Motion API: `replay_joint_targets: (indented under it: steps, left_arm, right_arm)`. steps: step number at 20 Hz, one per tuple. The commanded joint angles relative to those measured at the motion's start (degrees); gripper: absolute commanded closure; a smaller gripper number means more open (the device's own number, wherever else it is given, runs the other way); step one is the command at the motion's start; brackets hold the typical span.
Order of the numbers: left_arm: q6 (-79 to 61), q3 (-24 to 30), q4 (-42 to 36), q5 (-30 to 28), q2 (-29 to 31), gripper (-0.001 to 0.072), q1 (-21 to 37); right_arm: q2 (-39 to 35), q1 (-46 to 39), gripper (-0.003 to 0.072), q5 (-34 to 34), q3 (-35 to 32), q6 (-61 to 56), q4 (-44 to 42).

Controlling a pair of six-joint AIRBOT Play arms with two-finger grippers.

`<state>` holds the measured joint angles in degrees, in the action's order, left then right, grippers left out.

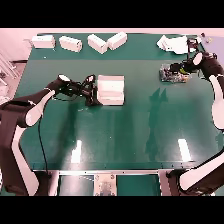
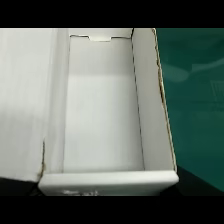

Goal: Fold the box and place the chain.

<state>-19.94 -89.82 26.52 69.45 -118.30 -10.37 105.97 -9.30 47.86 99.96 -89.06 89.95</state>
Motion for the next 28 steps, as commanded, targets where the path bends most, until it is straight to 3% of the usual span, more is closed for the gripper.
replay_joint_targets:
  steps: [1,13,16,17,21,22,28]
  left_arm:
    - [-0.02,-0.04,0.02,0.00,0.02,0.0332,0.07]
    - [-0.02,-0.04,0.02,0.00,0.02,0.0331,0.07]
    - [-0.02,-0.04,0.02,0.00,0.02,0.0331,0.07]
    - [-0.02,-0.04,0.02,0.00,0.02,0.0331,0.07]
    - [-0.02,-0.04,0.02,0.00,0.02,0.0331,0.07]
    - [-0.02,-0.04,0.02,0.00,0.02,0.0331,0.07]
    - [-0.02,-0.04,0.02,0.00,0.02,0.0331,0.07]
  right_arm:
    - [2.91,-0.11,0.0279,-0.72,2.14,2.36,-1.09]
    - [7.61,-0.09,0.0329,-0.94,3.52,4.11,-1.49]
    - [7.80,-0.09,0.0456,-0.96,3.72,4.31,-1.46]
    - [7.80,-0.09,0.0528,-0.94,4.04,4.74,-1.46]
    - [7.80,0.66,0.0578,-0.02,6.60,5.38,-1.38]
    - [7.80,0.87,0.0649,0.42,7.67,5.40,-1.25]
    - [7.78,1.73,0.0671,7.45,13.44,5.40,-0.35]
